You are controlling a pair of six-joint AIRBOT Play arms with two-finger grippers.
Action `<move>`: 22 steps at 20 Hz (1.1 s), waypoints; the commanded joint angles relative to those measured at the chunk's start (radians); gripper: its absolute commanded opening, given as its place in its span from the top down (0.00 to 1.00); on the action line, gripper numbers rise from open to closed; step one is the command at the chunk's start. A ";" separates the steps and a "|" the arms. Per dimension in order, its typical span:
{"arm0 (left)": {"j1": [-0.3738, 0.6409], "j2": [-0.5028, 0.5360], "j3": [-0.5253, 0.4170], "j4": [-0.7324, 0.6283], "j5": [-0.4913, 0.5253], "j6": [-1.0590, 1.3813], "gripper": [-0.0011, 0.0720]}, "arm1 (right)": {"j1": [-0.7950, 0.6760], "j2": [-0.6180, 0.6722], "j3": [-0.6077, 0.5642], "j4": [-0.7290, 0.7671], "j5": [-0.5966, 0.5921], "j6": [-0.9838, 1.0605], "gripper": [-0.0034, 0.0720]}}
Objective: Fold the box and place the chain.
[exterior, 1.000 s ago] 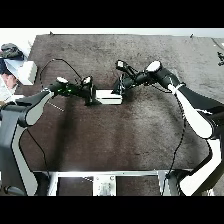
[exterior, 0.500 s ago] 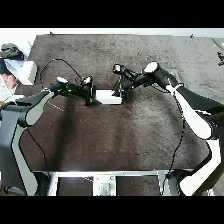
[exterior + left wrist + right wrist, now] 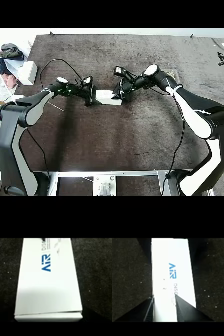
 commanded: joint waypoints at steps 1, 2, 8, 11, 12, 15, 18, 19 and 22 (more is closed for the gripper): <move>0.000 0.000 0.000 -0.002 0.004 -0.002 0.34 | -0.002 -0.003 -0.005 -0.008 0.016 0.003 0.59; 0.000 0.000 0.000 -0.002 0.004 -0.002 0.34 | -0.006 -0.001 -0.005 -0.007 0.016 0.003 0.59; 0.000 0.000 0.000 -0.002 0.004 -0.002 0.34 | -0.052 0.017 -0.003 0.188 0.061 0.002 0.59; 0.000 0.000 0.000 -0.002 0.004 -0.002 0.34 | -0.051 0.016 -0.003 0.185 0.056 0.003 0.60; 0.000 0.000 0.000 -0.002 0.004 -0.002 0.34 | -0.051 0.014 -0.003 0.184 0.057 0.004 0.81; 0.000 0.000 0.000 -0.002 0.004 -0.002 0.34 | -0.051 -0.010 -0.005 0.159 0.058 0.051 0.94; 0.000 0.000 0.000 -0.002 0.004 -0.002 0.34 | -0.051 -0.050 -0.005 0.111 0.092 0.086 0.94; 0.000 0.000 0.000 -0.002 0.005 -0.002 0.34 | -0.051 -0.057 -0.005 0.103 0.107 0.087 0.94; 0.000 0.000 0.000 -0.002 0.004 -0.002 0.34 | -0.051 -0.058 -0.005 0.091 0.093 0.087 0.94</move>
